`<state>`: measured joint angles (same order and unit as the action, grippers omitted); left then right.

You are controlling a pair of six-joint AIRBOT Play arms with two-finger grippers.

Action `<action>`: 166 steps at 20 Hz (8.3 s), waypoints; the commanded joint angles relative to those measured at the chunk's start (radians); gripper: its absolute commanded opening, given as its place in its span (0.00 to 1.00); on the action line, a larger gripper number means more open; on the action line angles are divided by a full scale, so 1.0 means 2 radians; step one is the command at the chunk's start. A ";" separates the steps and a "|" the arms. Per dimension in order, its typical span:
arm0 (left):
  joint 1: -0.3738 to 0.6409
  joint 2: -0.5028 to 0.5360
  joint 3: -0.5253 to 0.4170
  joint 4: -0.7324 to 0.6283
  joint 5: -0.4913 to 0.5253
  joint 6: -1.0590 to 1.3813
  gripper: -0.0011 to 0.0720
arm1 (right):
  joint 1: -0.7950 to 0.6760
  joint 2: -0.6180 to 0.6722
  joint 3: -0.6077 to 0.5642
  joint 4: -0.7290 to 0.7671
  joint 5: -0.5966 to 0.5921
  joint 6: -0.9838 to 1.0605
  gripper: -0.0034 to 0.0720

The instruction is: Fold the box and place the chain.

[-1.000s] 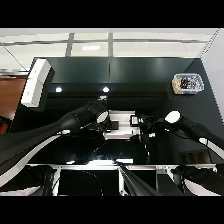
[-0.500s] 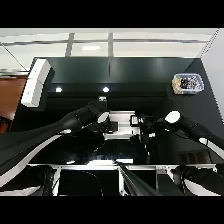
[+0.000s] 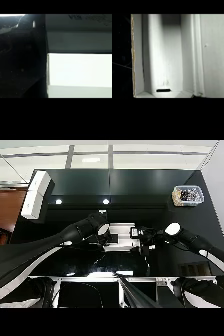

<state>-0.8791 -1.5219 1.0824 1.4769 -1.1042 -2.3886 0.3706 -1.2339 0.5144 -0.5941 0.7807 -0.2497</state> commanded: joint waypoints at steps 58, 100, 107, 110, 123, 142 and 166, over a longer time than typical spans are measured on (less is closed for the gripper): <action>0.002 0.001 0.000 0.004 -0.004 0.003 0.06 | -0.224 0.003 -0.042 0.056 0.152 0.591 0.06; 0.008 0.001 0.000 0.001 -0.004 0.003 0.06 | 0.169 -0.038 0.158 -0.387 0.114 1.158 0.61; 0.008 0.001 0.000 0.002 -0.004 0.003 0.06 | 0.177 -0.056 0.196 -0.413 0.131 1.182 0.58; 0.008 0.001 0.000 0.001 -0.004 0.003 0.06 | 0.177 -0.057 0.198 -0.411 0.131 1.190 0.45; 0.008 0.001 0.000 0.002 -0.004 0.003 0.06 | 0.177 -0.081 0.205 -0.393 0.142 1.194 0.06; 0.008 0.001 0.000 0.002 -0.004 0.003 0.06 | 0.177 -0.080 0.205 -0.369 0.138 1.187 0.18; 0.008 0.001 0.000 0.002 -0.004 0.003 0.06 | -0.312 0.026 0.182 -0.521 -0.036 1.106 0.95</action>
<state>-0.8635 -1.5211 1.0824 1.4799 -1.1114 -2.3821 -0.1032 -1.0649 0.8173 -1.8515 0.8139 2.0865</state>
